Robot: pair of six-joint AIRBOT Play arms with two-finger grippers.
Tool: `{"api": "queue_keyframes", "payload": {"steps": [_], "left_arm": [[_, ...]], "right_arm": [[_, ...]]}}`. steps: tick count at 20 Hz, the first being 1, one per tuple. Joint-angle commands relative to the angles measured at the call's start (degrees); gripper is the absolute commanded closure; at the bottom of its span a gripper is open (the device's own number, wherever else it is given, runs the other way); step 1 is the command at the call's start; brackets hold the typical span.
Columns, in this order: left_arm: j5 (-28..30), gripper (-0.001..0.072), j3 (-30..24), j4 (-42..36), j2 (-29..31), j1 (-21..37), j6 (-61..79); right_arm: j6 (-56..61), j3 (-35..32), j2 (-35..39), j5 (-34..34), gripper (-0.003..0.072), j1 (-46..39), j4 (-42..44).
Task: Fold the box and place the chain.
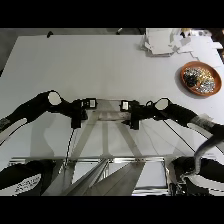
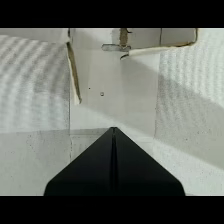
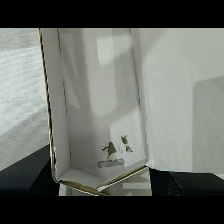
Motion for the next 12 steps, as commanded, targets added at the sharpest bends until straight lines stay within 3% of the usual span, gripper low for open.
{"api": "queue_keyframes", "payload": {"steps": [1,7,9,12], "left_arm": [[0.61,0.0699,-0.04,1.29,0.28,-0.11,0.07],[0.63,0.0557,-0.02,-1.01,7.08,-0.35,8.61],[0.66,0.0503,-0.02,-2.47,6.97,-0.37,11.52],[1.44,0.0492,-0.02,-4.79,5.31,-1.36,15.91]], "right_arm": [[0.02,0.00,0.04,0.02,0.0305,-0.02,0.00],[0.02,0.00,0.04,0.02,0.0305,-0.02,0.00],[0.02,0.00,0.04,0.02,0.0305,-0.02,0.00],[0.02,0.00,0.04,0.00,0.0305,-0.02,0.00]]}}
